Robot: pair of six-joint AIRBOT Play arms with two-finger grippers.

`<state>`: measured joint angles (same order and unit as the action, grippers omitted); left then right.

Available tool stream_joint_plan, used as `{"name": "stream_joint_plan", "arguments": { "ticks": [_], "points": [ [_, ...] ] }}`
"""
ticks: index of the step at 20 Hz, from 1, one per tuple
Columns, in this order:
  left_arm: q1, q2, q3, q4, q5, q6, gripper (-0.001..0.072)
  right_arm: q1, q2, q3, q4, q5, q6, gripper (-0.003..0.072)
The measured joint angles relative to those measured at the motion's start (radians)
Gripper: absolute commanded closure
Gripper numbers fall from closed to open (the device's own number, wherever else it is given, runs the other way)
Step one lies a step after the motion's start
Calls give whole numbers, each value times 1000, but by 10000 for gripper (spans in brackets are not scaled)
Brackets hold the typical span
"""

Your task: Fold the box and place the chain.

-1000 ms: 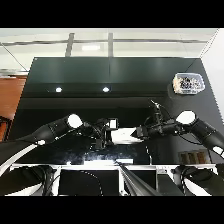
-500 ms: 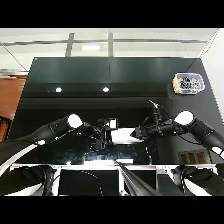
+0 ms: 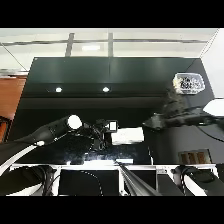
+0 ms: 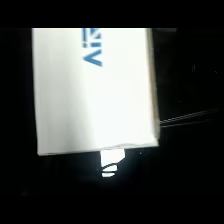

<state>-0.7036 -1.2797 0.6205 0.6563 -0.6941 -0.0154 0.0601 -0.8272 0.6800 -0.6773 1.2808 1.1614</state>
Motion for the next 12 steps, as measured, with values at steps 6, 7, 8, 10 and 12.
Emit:
{"name": "stream_joint_plan", "arguments": {
  "ticks": [6, 7, 8, 10, 12],
  "points": [
    [-1, 168, 2, 116, -55, -151, -8, -193, 183, 28, -206, 55, 71, 681],
    [-1, 188, 5, 121, -58, -182, -8, -204, 194, 29, -220, 47, 78, 681],
    [-1, 199, 10, 123, -60, -207, -8, -211, 201, 31, -231, 37, 82, 681],
    [-10, 204, 27, 103, -53, -243, -7, -220, 211, 32, -243, 13, 94, 681],
    [-33, 180, 62, 74, -29, -263, -7, -225, 216, 32, -248, -13, 106, 680]
  ]
}}
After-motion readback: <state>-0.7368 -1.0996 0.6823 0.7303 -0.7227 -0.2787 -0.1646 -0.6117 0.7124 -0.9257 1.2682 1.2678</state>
